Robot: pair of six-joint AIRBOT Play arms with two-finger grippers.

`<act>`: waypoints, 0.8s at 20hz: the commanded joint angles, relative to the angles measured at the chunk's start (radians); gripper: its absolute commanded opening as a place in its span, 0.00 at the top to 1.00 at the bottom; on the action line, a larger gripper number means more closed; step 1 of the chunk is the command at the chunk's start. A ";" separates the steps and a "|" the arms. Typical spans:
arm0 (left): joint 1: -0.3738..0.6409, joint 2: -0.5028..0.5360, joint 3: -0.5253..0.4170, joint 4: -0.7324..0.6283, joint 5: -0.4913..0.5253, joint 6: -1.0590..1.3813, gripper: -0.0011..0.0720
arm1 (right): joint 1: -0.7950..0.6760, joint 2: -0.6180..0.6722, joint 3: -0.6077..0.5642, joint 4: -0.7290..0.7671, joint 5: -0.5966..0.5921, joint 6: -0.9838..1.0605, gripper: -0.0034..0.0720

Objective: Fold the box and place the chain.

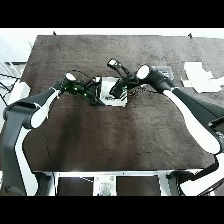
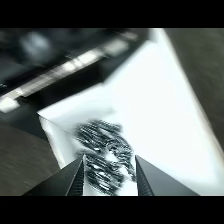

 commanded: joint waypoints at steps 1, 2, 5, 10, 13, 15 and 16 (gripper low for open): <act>0.000 0.000 0.000 0.000 -0.001 0.000 0.13 | -0.068 0.066 0.002 -0.037 0.053 -0.059 0.44; 0.000 0.000 0.000 0.000 -0.001 0.000 0.13 | -0.100 0.098 0.002 -0.037 0.088 -0.089 0.36; 0.000 0.000 0.000 0.000 0.000 0.000 0.13 | -0.201 0.127 -0.004 -0.033 0.174 -0.192 0.23; 0.000 0.000 0.000 0.000 0.000 0.000 0.13 | -0.259 0.058 -0.099 0.048 0.164 -0.550 0.14; 0.000 0.000 0.000 0.000 0.000 0.000 0.13 | -0.253 -0.016 -0.103 0.139 0.161 -0.688 0.14; 0.000 0.000 0.000 0.000 0.000 0.000 0.13 | -0.250 -0.051 -0.103 0.148 0.141 -0.728 0.14; 0.000 0.000 0.000 0.000 0.000 0.000 0.13 | -0.250 -0.064 -0.103 0.148 0.127 -0.729 0.14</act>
